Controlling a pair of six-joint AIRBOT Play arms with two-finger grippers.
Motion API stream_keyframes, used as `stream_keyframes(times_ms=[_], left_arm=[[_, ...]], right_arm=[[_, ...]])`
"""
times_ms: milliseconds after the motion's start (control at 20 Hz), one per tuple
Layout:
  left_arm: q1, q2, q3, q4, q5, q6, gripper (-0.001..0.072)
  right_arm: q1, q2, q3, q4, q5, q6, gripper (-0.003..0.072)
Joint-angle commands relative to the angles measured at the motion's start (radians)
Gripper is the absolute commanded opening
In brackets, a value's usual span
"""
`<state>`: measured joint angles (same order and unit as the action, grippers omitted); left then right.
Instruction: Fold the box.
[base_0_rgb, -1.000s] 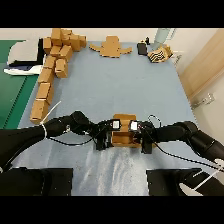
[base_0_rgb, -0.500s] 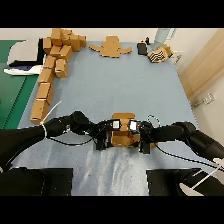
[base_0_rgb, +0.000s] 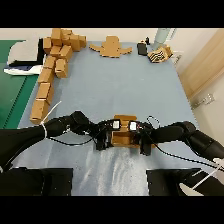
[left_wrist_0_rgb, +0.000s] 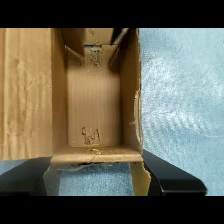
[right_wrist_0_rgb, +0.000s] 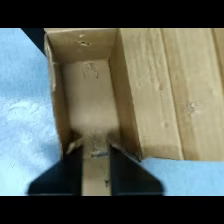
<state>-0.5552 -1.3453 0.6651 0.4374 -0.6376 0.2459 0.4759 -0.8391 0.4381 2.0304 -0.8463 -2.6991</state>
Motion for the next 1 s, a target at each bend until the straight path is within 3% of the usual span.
stream_keyframes(times_ms=[0,250,350,400,500,600,700,950], left_arm=[[0.000,0.001,0.000,0.000,0.000,0.000,0.0524],[0.000,0.001,0.001,0.000,0.000,0.000,0.0524],[0.000,0.001,0.000,0.000,0.000,0.000,0.0524],[0.000,0.001,0.001,0.000,0.000,0.000,0.0524],[0.000,0.001,0.000,0.000,0.000,0.000,0.0524],[0.000,0.001,0.000,0.000,0.000,0.000,0.0524],[0.000,0.001,0.000,0.000,0.000,0.000,0.0524],[0.000,0.001,0.001,0.000,0.000,0.000,0.0524]], right_arm=[[0.000,0.019,0.021,-0.231,-0.036,0.335,0.0007],[-0.055,0.163,0.073,-0.864,-0.096,1.153,0.0006],[-0.163,0.166,0.071,-0.938,-0.198,1.371,0.0005],[-0.235,0.139,0.067,-0.854,-0.248,1.379,0.0005],[-0.369,0.066,0.042,-0.513,-0.261,1.356,0.0004],[-0.400,-0.002,0.017,-0.154,-0.246,1.151,0.0004],[-0.386,-0.050,0.011,-0.066,-0.251,1.109,0.0004],[-0.312,-0.049,0.011,-0.059,-0.243,1.109,0.0004]])
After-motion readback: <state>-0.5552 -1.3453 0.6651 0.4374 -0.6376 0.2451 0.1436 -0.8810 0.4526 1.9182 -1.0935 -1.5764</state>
